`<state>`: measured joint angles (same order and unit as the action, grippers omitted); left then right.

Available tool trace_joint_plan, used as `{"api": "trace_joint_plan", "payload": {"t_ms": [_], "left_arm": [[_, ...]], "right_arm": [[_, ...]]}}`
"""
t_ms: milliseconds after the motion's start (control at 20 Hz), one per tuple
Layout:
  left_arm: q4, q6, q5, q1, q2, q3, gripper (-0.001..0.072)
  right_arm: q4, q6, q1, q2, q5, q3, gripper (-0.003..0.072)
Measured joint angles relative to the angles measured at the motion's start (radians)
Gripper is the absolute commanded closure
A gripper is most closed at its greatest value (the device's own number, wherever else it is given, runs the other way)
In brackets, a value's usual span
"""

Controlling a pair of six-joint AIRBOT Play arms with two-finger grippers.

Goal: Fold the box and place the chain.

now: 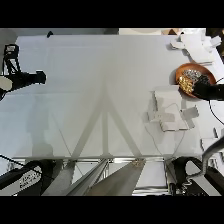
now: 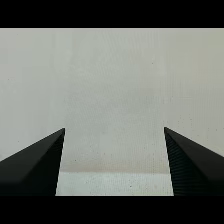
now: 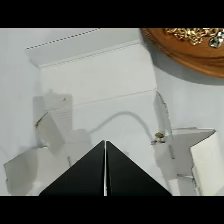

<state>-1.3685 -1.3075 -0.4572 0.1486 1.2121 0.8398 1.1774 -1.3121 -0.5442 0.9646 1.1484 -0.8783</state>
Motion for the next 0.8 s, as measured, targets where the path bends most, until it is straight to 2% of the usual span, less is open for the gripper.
{"api": "trace_joint_plan", "payload": {"t_ms": [50, 100, 150, 200, 400, 500, 550, 750, 800], "left_arm": [[0.000, 0.000, 0.000, 0.000, 0.000, 0.000, 0.0012], [0.000, 0.000, 0.000, 0.000, 0.000, 0.000, 0.0012], [0.000, 0.000, 0.000, 0.000, 0.000, 0.000, 0.0012], [0.000, 0.000, 0.000, 0.000, 0.000, 0.000, 0.0012], [0.000, 0.000, 0.000, 0.000, 0.000, 0.000, 0.0012], [0.000, 0.000, 0.000, 0.000, 0.000, 0.000, 0.0012], [0.000, 0.000, 0.000, 0.000, 0.000, 0.000, 0.0012], [0.000, 0.000, 0.000, 0.000, 0.000, 0.000, 0.0012], [0.000, 0.000, 0.000, 0.000, 0.000, 0.000, 0.0012]], "right_arm": [[-0.026, 0.000, 0.000, 0.000, 0.023, 0.000, 0.0671], [-0.044, 0.000, 0.000, 0.000, 0.047, 0.000, 0.0586], [-0.059, 0.003, 0.000, 0.000, 0.073, 0.000, 0.0396], [-0.066, 0.011, 0.000, 0.000, 0.097, 0.000, 0.0294], [-0.015, 0.044, 0.000, 0.000, 0.169, 0.000, 0.0301], [0.041, 0.053, 0.000, 0.000, 0.181, 0.000, 0.0421], [0.070, 0.058, 0.000, 0.000, 0.184, 0.000, 0.0418], [0.196, 0.091, 0.000, 0.000, 0.190, 0.000, 0.0254], [0.229, 0.098, 0.000, 0.001, 0.188, 0.000, 0.0241]]}}
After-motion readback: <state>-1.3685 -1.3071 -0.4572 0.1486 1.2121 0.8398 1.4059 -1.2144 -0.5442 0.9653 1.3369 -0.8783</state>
